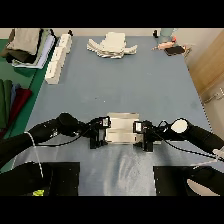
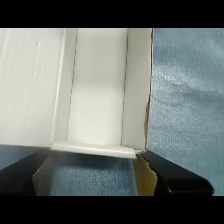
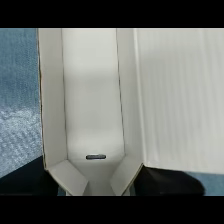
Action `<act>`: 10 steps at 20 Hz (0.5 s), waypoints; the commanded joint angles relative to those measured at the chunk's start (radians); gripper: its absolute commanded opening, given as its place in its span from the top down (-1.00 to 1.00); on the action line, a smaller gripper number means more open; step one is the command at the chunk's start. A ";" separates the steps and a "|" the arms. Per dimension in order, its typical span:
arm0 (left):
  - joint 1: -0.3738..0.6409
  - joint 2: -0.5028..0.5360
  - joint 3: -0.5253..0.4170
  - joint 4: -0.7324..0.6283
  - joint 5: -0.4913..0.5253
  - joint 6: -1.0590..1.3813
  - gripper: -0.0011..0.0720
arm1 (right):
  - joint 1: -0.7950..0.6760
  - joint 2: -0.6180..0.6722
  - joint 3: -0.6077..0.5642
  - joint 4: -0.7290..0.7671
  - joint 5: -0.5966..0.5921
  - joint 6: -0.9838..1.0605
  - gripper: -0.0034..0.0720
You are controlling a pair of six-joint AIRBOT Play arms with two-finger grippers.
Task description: Fold the box.
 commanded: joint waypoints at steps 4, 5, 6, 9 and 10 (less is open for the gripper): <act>-0.011 -0.027 0.007 -0.073 0.019 0.095 -0.95 | 0.000 0.000 0.001 0.000 0.000 0.000 -0.68; -0.015 -0.029 0.008 -0.082 0.018 0.096 -0.95 | 0.000 0.000 0.001 0.000 0.000 0.000 -0.68; -0.016 -0.032 0.007 -0.084 0.010 0.096 -0.95 | 0.000 0.000 0.001 0.000 0.000 0.000 -0.68; -0.016 -0.033 0.008 -0.078 -0.004 0.096 -0.95 | 0.000 0.000 0.001 0.000 0.000 0.000 -0.68; -0.016 -0.033 0.008 -0.077 -0.004 0.096 -0.95 | 0.000 0.000 0.001 0.000 0.000 0.000 -0.68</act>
